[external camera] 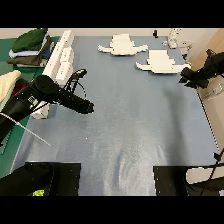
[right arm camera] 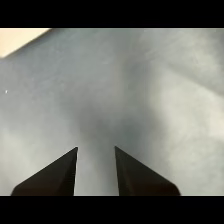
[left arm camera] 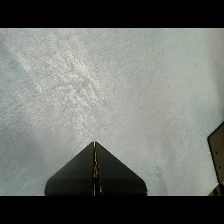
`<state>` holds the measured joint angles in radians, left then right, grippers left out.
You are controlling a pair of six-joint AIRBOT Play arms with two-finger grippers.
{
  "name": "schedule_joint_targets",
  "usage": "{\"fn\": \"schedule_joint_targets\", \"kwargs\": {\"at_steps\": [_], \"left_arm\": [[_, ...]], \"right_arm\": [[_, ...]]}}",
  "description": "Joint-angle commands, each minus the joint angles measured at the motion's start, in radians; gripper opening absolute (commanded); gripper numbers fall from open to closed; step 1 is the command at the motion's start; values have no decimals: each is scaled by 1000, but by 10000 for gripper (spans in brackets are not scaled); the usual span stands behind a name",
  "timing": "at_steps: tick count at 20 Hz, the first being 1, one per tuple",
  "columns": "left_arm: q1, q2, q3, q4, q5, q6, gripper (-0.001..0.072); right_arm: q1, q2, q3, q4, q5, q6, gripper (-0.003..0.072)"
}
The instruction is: Fold the box.
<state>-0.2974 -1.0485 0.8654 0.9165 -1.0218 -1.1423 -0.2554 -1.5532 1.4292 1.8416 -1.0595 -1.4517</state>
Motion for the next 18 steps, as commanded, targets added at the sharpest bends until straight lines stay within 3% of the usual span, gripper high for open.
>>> {"fn": "schedule_joint_targets", "kwargs": {"at_steps": [1, 6, 10, 16, 18], "left_arm": [[-1, 0, -1, 0, 0, 0, 12], [0, 0, -1, 0, 1, 0, 12], [0, 0, -1, 0, 0, 0, 12], [0, 0, -1, 0, 1, 0, 12], [-1, 0, -1, 0, 1, 0, 12]], "right_arm": [[-37, -153, 205, -2, -109, -16, 371], [-81, -327, 468, 5, -185, -15, 370], [-138, -458, 629, 216, -170, -14, 362], [-147, -620, 634, 489, -2, -16, 360], [-145, -638, 634, 525, 51, -31, 298]]}}
